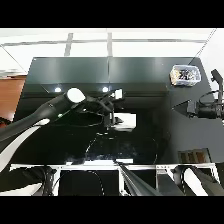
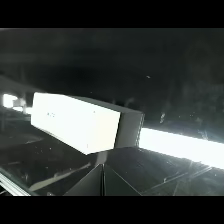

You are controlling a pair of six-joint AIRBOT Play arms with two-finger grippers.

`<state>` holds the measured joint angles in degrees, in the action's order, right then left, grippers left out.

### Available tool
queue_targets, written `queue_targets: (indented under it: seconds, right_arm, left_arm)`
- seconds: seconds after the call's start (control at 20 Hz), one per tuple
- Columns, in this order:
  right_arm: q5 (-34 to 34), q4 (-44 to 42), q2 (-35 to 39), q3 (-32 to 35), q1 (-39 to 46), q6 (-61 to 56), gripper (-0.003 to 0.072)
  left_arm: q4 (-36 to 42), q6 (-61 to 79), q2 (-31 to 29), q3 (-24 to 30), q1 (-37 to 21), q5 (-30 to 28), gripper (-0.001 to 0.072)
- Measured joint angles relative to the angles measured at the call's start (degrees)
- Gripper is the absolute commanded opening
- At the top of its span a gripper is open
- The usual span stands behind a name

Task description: Fold the box and place the chain.

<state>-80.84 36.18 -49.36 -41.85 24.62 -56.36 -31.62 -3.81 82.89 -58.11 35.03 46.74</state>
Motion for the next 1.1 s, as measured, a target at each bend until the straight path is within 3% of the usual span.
queue_targets:
  seconds: [0.35, 0.7, 1.1]
  right_arm:
    - [1.3, 0.1, 0.1, 1.2, 0.2, 1.4, 0.0013]
    - [2.6, 0.1, 0.1, 1.3, 0.2, 2.1, 0.0013]
    - [2.7, 0.1, 0.1, 1.3, 0.2, 2.1, 0.0013]
  left_arm:
    - [0.3, -6.8, 8.0, -5.0, 0.6, 4.5, 0.0704]
    - [-2.5, -8.0, 8.9, -5.6, 1.0, 9.3, 0.0704]
    - [-7.6, -8.0, 9.0, -6.6, 1.8, 10.3, 0.0705]
